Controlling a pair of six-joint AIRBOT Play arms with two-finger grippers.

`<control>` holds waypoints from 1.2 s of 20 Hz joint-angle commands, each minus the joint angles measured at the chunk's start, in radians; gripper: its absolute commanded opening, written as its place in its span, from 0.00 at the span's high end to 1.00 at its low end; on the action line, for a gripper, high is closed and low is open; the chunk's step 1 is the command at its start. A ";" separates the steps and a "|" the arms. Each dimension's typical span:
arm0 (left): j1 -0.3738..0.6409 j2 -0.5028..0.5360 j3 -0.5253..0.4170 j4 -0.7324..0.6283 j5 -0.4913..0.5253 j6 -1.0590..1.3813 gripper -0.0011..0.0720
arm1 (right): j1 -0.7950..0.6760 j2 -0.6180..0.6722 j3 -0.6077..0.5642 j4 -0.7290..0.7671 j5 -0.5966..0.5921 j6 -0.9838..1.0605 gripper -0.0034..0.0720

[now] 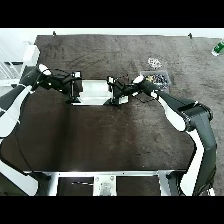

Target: Fold the box and place the chain.

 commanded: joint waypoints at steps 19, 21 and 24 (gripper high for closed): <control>-0.035 -0.036 0.000 0.035 0.013 0.003 0.42 | 0.001 0.000 0.000 0.000 0.000 0.001 0.23; -0.035 -0.036 0.000 0.034 0.013 0.003 0.60 | 0.000 0.000 0.000 0.000 0.000 0.000 0.23; -0.035 -0.036 0.000 0.026 0.012 0.011 0.75 | 0.000 0.000 0.000 0.000 0.000 0.000 0.23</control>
